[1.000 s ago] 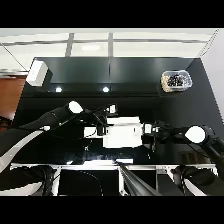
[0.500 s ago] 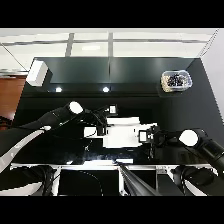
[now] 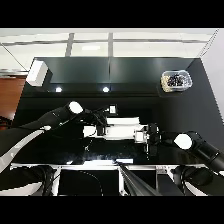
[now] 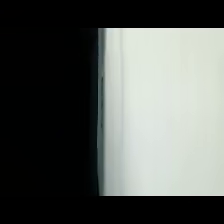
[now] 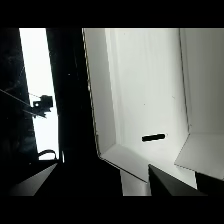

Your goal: Fold the box and place the chain.

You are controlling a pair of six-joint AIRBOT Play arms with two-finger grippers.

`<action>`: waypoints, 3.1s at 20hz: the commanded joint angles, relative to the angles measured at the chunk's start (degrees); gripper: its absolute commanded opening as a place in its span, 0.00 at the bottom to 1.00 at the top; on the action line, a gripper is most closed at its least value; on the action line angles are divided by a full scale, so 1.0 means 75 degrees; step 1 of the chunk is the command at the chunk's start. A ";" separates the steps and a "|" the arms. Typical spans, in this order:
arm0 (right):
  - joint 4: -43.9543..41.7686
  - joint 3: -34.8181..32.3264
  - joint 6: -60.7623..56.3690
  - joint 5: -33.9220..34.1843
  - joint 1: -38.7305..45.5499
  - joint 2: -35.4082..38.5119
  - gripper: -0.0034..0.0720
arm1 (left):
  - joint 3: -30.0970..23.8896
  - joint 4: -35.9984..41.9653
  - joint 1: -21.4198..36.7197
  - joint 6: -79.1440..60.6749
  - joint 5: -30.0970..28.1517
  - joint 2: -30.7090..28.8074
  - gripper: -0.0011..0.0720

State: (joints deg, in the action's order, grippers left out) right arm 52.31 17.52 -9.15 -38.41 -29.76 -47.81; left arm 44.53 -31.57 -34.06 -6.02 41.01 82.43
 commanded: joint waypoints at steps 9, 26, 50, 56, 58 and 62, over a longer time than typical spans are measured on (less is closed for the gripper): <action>-0.0061 0.0044 -0.0154 0.0187 -0.0029 -0.0079 0.90 | 0.0000 0.0006 0.0000 0.0006 -0.0003 0.0006 0.05; -0.0090 0.0968 -0.0924 0.0166 -0.0020 -0.0055 0.90 | 0.0003 0.0006 0.0000 0.0006 0.0020 0.0003 0.05; 0.0889 0.0953 -0.1536 -0.2116 0.0892 -0.0385 0.90 | 0.0003 0.0006 -0.0003 0.0003 0.0000 0.0003 0.05; 0.0417 0.0697 -0.1521 -0.1886 0.0364 -0.0388 0.90 | 0.0003 0.0006 -0.0003 0.0003 0.0003 0.0003 0.05; 0.0423 0.0697 -0.1518 -0.1871 0.0108 -0.0391 0.90 | 0.0003 0.0006 -0.0003 0.0003 0.0003 0.0003 0.05; -0.0015 0.0699 -0.1524 -0.1192 -0.0047 -0.0391 0.90 | 0.0003 0.0006 -0.0003 0.0003 0.0003 0.0003 0.05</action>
State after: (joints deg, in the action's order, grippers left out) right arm 54.65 22.83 -20.47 -50.87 -28.93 -50.70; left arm 44.53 -31.53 -34.06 -5.93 41.06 82.43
